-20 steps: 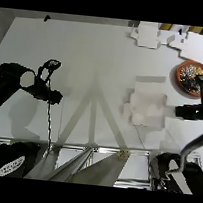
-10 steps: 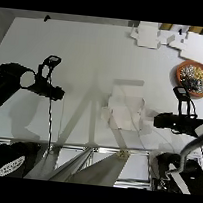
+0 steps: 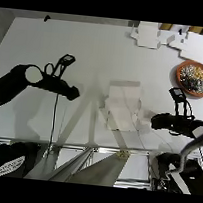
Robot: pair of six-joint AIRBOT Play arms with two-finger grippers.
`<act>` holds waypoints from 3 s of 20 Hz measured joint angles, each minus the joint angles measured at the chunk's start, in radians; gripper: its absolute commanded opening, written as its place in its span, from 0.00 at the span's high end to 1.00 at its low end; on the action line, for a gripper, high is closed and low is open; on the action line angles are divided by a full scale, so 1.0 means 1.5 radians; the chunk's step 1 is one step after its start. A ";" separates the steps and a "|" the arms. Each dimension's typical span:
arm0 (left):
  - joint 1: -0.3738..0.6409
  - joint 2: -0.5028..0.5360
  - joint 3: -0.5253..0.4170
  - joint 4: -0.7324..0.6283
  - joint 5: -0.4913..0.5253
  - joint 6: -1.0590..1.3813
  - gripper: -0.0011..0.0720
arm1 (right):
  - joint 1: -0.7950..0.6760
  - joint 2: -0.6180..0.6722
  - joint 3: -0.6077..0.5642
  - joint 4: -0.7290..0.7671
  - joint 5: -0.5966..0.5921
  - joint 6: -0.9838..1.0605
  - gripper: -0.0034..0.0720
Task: Fold the box and place the chain.
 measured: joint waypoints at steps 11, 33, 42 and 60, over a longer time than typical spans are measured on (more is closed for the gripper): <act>-0.047 -0.313 0.192 -0.320 -0.190 0.368 0.10 | 0.000 0.000 -0.001 0.015 -0.001 -0.035 0.93; -0.091 -0.289 0.197 -0.269 -0.195 0.545 0.99 | 0.000 0.001 0.039 0.042 0.018 -0.041 0.49; -0.109 -0.112 0.011 -0.234 -0.079 0.666 0.98 | 0.000 0.002 0.093 0.099 0.057 -0.070 0.50; -0.170 -0.190 -0.021 -0.317 0.089 0.870 0.98 | 0.000 0.002 0.094 0.149 0.030 -0.120 0.50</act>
